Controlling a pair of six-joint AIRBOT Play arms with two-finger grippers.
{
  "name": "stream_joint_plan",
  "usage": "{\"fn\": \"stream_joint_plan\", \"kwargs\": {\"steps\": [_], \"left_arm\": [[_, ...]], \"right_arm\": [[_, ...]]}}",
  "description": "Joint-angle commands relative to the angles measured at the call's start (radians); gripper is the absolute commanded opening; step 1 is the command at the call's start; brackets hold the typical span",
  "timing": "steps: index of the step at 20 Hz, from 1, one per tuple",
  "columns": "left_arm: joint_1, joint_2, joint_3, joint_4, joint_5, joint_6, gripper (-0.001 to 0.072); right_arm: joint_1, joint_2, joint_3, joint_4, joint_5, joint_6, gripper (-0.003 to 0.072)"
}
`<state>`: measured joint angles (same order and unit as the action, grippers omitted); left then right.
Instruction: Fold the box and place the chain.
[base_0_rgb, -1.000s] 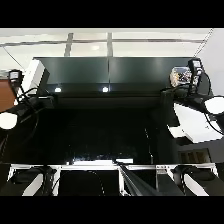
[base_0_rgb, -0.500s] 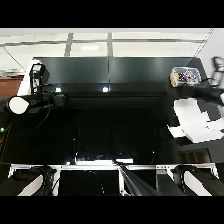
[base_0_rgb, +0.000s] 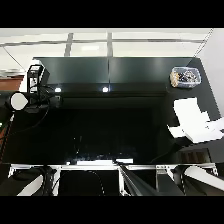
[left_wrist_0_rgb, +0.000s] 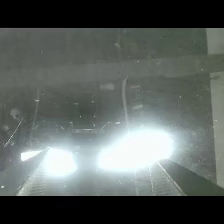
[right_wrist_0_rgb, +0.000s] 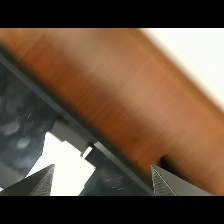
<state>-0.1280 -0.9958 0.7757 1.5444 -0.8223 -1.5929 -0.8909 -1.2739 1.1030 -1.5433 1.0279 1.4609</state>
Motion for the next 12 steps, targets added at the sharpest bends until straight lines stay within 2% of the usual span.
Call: {"fn": "stream_joint_plan", "kwargs": {"steps": [1, 3, 6, 10, 11, 12], "left_arm": [[0.000, -0.001, 0.002, 0.010, -0.009, -0.012, 0.0710], [0.000, -0.001, 0.002, 0.010, -0.008, -0.012, 0.0710], [0.000, -0.001, 0.002, 0.000, -0.008, -0.013, 0.0710], [0.000, -0.002, 0.002, -0.059, -0.005, -0.013, 0.0709], [0.000, -0.002, 0.002, -0.070, 0.000, -0.013, 0.0709], [0.000, -0.002, 0.002, -0.069, 0.006, -0.013, 0.0710]], "right_arm": [[-0.090, -0.178, 0.110, 0.232, 0.227, -0.282, 0.0720], [-0.078, -0.260, 0.140, 0.238, 0.317, -0.401, 0.0720], [-0.032, -0.311, 0.146, 0.256, 0.251, -0.522, 0.0720], [-0.006, -0.393, 0.223, 0.253, 0.304, -0.556, 0.0719], [-0.005, -0.393, 0.229, 0.253, 0.317, -0.585, 0.0605], [-0.005, -0.393, 0.235, 0.253, 0.328, -0.604, 0.0543]]}}
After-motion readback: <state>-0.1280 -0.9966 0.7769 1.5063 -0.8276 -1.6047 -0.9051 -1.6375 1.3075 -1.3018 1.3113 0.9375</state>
